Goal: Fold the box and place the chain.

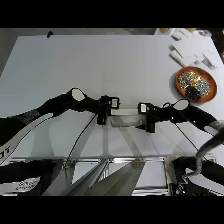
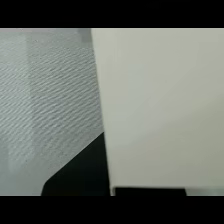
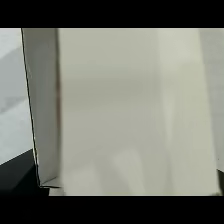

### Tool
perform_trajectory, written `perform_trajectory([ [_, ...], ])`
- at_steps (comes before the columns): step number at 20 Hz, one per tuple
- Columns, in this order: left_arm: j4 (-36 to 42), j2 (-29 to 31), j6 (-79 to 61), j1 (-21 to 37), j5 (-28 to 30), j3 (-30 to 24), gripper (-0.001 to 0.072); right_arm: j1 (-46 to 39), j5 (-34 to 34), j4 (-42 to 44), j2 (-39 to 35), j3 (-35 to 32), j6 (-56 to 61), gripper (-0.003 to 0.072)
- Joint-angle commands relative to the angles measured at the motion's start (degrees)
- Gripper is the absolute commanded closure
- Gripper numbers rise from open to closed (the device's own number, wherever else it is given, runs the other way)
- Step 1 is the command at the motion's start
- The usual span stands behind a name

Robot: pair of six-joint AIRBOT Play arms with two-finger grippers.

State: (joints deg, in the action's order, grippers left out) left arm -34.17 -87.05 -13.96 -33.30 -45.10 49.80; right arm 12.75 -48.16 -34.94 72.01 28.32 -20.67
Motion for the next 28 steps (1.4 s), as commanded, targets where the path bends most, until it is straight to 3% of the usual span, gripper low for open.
perform_trajectory([
  [1, 0.02, 0.00, 0.02, 0.00, 0.28, 0.04, 0.0697, 0.50, -0.42, 0.50, 1.05, -0.07, -0.09, 0.0101],
  [17, 0.04, 0.00, 0.02, 0.00, 0.28, 0.04, 0.0697, -0.85, -0.48, 1.29, 1.22, -0.22, 0.90, 0.0088],
  [20, 0.04, 0.00, 0.00, 0.00, 0.28, 0.04, 0.0697, -0.85, -0.46, 1.33, 1.40, -0.22, 0.85, 0.0152],
  [28, 0.04, 0.00, 0.02, 0.00, 0.28, 0.04, 0.0697, -0.83, -0.44, 3.41, 1.77, -0.22, -1.92, 0.0146],
])
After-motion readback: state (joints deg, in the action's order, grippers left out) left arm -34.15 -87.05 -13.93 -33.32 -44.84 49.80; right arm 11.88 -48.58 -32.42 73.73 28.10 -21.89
